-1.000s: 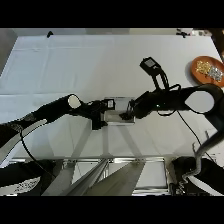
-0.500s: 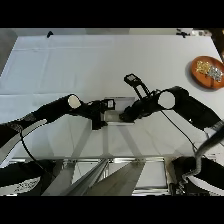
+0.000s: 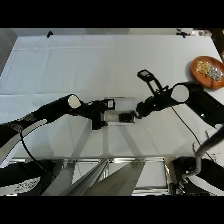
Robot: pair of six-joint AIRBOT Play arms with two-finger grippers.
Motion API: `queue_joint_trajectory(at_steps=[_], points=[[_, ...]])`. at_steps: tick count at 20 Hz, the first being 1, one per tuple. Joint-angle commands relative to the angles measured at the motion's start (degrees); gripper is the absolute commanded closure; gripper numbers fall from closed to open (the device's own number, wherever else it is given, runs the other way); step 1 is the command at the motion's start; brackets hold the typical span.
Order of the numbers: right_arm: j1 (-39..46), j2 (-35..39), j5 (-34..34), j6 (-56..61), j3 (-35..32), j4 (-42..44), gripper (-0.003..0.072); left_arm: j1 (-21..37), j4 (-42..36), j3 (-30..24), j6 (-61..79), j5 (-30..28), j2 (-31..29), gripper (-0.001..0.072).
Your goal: Fold the box and place the chain.
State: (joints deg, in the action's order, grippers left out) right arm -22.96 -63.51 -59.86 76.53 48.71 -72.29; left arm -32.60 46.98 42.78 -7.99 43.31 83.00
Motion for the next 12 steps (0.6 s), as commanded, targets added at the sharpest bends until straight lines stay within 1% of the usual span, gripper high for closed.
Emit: queue_joint_trajectory(at_steps=[1, 3, 5, 6, 8, 12], points=[[6.6, 0.4, -3.7, 1.2, -0.2, -11.3, 0.0347, 0.0, 0.0, 0.0, 0.0, 0.0, 0.0, 0.0575], [8.4, -0.8, -2.9, 1.2, -0.2, -17.0, 0.0346, 0.0, 0.0, 0.0, 0.0, 0.0, 0.0, 0.0575], [8.3, -3.1, -1.8, 1.0, -0.2, -21.9, 0.0346, 0.0, 0.0, 0.0, 0.0, 0.0, 0.0, 0.0575], [8.0, -4.7, -1.1, 0.4, -0.2, -22.5, 0.0349, 0.0, 0.0, 0.0, 0.0, 0.0, 0.0, 0.0575], [7.2, -7.8, -0.7, -4.9, -0.2, -21.4, 0.0368, 0.0, 0.0, 0.0, 0.0, 0.0, 0.0, 0.0575], [6.8, -12.0, 1.2, -8.6, -0.2, -21.6, 0.0368, 0.0, 0.0, 0.0, 0.0, 0.0, 0.0, 0.0575]])
